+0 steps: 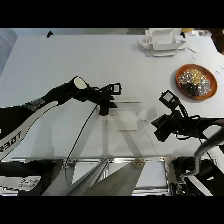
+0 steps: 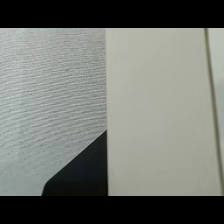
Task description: Fold the box and place the chain.
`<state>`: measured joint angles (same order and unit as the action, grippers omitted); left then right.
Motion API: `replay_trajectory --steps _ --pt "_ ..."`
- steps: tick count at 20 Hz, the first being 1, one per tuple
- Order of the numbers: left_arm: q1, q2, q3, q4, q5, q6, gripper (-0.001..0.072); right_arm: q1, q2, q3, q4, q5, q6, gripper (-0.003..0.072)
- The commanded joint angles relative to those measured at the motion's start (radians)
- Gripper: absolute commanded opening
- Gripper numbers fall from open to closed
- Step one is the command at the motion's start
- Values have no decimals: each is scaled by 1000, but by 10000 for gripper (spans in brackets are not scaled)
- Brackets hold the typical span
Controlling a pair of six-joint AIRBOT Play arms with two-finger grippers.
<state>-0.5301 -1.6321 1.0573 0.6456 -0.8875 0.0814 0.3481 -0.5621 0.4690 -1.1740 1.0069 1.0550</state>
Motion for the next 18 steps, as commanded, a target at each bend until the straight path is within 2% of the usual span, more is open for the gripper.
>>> replay_trajectory --steps 1,2,3,4,5,7,8,9,11,15,18 --pt "0 0 1 -1 1 0 11 1 -16 -1 26 -6 -206 19" --pt "0 -1 1 -2 1 0 11 1 -38 -1 46 -6 -277 22" --pt "0 0 1 -1 0 0 11 1 -69 -1 68 -6 -359 96" --pt "0 -1 1 -1 1 0 11 1 -105 -1 86 -6 -437 306" --pt "0 -1 1 -1 1 0 11 1 -150 -1 99 -11 -515 480" --pt "0 0 1 -1 1 0 11 17 -232 -2 100 -58 -628 509" --pt "-1 -1 1 -2 1 0 11 46 -261 -2 107 -110 -652 609" --pt "-1 0 1 -1 0 0 11 84 -293 -2 127 -168 -679 666" --pt "-1 -1 1 -1 1 0 11 143 -346 -2 126 -241 -758 690" --pt "-2 0 1 -2 0 0 11 217 -380 -33 108 -373 -769 699" --pt "-2 0 1 -2 0 0 11 219 -379 -84 85 -412 -769 700"
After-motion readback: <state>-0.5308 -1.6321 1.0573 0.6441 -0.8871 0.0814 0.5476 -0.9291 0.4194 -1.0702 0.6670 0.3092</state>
